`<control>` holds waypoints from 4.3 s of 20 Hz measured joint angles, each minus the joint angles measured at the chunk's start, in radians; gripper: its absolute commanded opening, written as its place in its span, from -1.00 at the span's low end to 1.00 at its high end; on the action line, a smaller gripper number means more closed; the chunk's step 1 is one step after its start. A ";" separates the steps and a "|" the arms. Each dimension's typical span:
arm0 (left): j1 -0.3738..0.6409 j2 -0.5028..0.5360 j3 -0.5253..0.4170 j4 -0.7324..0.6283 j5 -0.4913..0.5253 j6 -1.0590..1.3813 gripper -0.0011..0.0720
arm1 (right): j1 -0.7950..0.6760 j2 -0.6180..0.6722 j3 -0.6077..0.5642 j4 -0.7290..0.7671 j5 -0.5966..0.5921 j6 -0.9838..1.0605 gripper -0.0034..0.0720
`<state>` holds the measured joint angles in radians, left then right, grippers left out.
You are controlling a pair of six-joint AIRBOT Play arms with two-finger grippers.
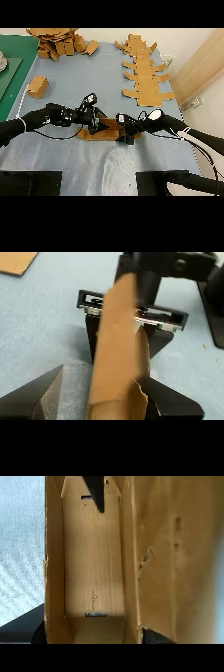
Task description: Fold the box.
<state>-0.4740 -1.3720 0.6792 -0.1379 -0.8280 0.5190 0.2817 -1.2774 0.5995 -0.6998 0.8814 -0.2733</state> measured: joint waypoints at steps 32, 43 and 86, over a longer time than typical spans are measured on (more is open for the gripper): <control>0.079 0.221 0.002 0.470 -0.060 -0.899 -0.94 | 0.001 0.001 0.000 -0.031 -0.025 0.002 0.67; -0.045 -0.024 0.206 0.512 0.140 -1.280 -0.94 | 0.001 0.001 0.000 -0.035 -0.026 -0.007 0.67; 0.277 0.114 -0.064 0.552 -0.269 0.101 0.87 | 0.000 0.001 0.000 -0.037 -0.026 -0.009 0.67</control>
<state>-0.1970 -1.2579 0.6147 0.4137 -1.0973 0.6201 0.2813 -1.2762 0.5999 -0.7372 0.8551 -0.2821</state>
